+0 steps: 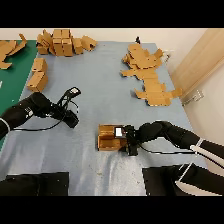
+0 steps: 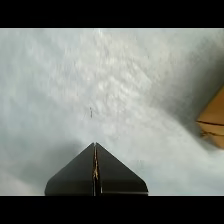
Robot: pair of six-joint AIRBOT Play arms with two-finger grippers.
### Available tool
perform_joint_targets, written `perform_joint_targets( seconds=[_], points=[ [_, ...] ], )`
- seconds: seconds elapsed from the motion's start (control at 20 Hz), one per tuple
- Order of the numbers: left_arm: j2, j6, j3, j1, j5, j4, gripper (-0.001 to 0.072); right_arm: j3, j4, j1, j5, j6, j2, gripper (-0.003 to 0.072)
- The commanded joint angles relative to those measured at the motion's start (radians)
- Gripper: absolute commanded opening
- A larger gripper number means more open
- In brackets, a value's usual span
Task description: Fold the box.
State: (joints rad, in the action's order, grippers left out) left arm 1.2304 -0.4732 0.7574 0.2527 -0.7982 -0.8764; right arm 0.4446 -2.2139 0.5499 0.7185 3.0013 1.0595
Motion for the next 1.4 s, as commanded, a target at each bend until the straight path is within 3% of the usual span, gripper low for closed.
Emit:
perform_joint_targets(
  seconds=[0.0,0.15,0.3,0.35,0.4,0.45,0.75,0.9,1.1,1.25,1.35],
  points=[
    [0.032,0.462,-0.029,0.023,0.067,0.159,0.0011,0.000,0.000,0.000,-0.003,0.000,0.000,0.0500],
    [0.021,0.789,-0.138,0.051,-0.011,0.337,0.0011,0.000,0.000,0.000,-0.003,0.000,0.000,0.0500],
    [0.021,0.933,-0.186,0.078,-0.051,0.358,0.0014,0.000,0.000,0.000,-0.003,0.000,0.000,0.0499],
    [0.021,0.932,-0.186,0.085,-0.071,0.365,0.0082,0.000,0.000,0.000,-0.003,0.000,0.000,0.0500],
    [0.022,0.932,-0.186,0.098,-0.077,0.380,0.0416,0.000,0.000,0.000,-0.003,0.000,0.000,0.0499],
    [0.022,0.933,-0.186,0.117,-0.071,0.404,0.0671,0.000,0.001,0.000,-0.003,0.000,0.000,0.0499],
    [0.025,0.930,-0.186,0.233,0.058,0.409,0.0671,0.000,0.013,0.000,-0.003,0.000,0.000,0.0499],
    [0.023,0.922,-0.186,0.232,0.058,0.400,0.0671,0.000,0.021,0.000,-0.003,0.000,0.000,0.0500],
    [0.007,0.779,-0.186,0.230,0.050,0.275,0.0672,0.000,0.021,0.000,-0.003,0.000,0.000,0.0500],
    [-0.053,0.624,-0.186,0.230,0.027,0.172,0.0672,0.000,0.021,0.000,-0.003,0.000,0.000,0.0499],
    [-0.100,0.574,-0.186,0.233,0.017,0.178,0.0672,0.000,0.021,0.000,-0.004,0.000,0.000,0.0500]
  ],
)
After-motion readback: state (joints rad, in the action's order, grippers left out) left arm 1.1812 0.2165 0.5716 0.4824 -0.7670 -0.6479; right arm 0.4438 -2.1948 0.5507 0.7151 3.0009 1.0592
